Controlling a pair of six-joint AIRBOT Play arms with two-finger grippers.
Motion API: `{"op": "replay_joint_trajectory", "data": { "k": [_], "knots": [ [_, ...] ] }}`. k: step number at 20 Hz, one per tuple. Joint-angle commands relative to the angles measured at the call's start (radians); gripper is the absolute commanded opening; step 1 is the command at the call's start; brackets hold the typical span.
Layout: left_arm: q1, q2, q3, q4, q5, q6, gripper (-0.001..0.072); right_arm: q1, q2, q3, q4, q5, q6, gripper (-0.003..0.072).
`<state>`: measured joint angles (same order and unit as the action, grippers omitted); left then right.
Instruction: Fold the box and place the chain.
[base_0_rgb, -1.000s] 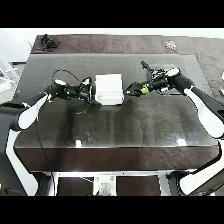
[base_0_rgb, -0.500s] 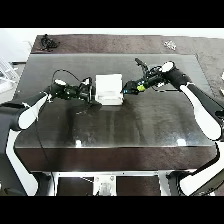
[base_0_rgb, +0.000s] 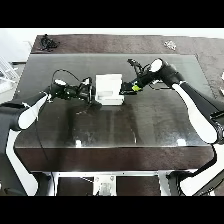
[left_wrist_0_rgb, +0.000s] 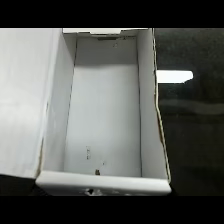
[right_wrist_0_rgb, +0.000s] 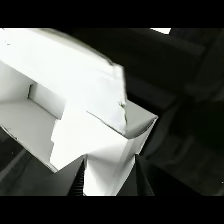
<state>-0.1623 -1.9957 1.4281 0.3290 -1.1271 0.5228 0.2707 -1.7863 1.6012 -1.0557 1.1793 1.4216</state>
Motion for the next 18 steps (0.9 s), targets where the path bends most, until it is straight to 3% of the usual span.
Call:
{"op": "replay_joint_trajectory", "data": {
  "k": [1,13,18],
  "knots": [
    [0.000,0.000,0.000,0.000,0.000,0.000,0.0417,0.059,-0.001,0.050,-0.160,-0.012,0.142,0.0386],
    [0.000,0.000,0.000,0.000,0.000,0.000,0.0417,0.150,-0.034,0.056,-0.363,-0.011,0.488,0.0386],
    [0.000,0.000,0.000,0.000,0.001,0.001,0.0417,0.196,-0.045,0.087,-0.547,-0.011,0.646,0.0385]
  ]
}}
